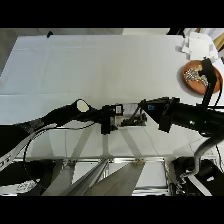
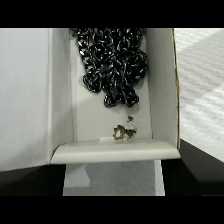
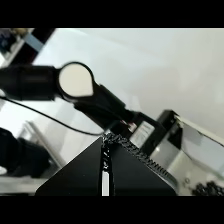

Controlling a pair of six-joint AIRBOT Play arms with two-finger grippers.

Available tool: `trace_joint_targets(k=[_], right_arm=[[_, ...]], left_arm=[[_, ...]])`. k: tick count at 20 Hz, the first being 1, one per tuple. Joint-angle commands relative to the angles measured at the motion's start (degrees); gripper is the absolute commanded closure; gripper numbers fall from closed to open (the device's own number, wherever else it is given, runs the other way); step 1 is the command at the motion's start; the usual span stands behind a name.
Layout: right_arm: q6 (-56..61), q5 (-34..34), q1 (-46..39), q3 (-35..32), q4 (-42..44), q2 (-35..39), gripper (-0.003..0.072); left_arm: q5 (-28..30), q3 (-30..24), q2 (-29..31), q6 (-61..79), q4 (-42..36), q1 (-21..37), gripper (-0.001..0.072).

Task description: Fold the box and place the chain.

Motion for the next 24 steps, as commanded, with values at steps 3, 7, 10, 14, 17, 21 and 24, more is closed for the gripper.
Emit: trace_joint_targets(k=[3,7,10,14,17,21,24], right_arm=[[-4.5,-3.0,0.1,0.1,6.0,0.0,0.0672],[-6.8,-8.2,0.1,0.1,12.0,0.0,0.0672],[-11.5,-7.2,0.1,0.1,14.4,-0.2,0.0672],[-10.8,-1.0,0.1,-0.2,0.4,-4.0,0.0672],[-11.3,-0.2,0.1,-3.2,-2.1,-9.9,0.0672],[-14.4,-0.4,0.1,-8.3,-2.1,-20.0,0.0672],[-16.6,-0.8,0.1,-9.0,-2.2,-26.0,0.0671]], left_arm=[[0.0,0.0,0.0,0.0,0.0,0.0,0.0435],[0.0,0.0,0.0,0.0,0.0,0.0,0.0435],[0.0,0.0,0.0,0.0,0.0,0.0,0.0435],[0.0,0.0,0.0,0.0,0.0,0.0,0.0435],[0.0,0.0,0.0,0.0,0.0,0.0,0.0435],[0.0,0.0,0.0,0.0,0.0,0.0,0.0435],[0.0,0.0,0.0,0.0,0.0,0.0,0.0435]])
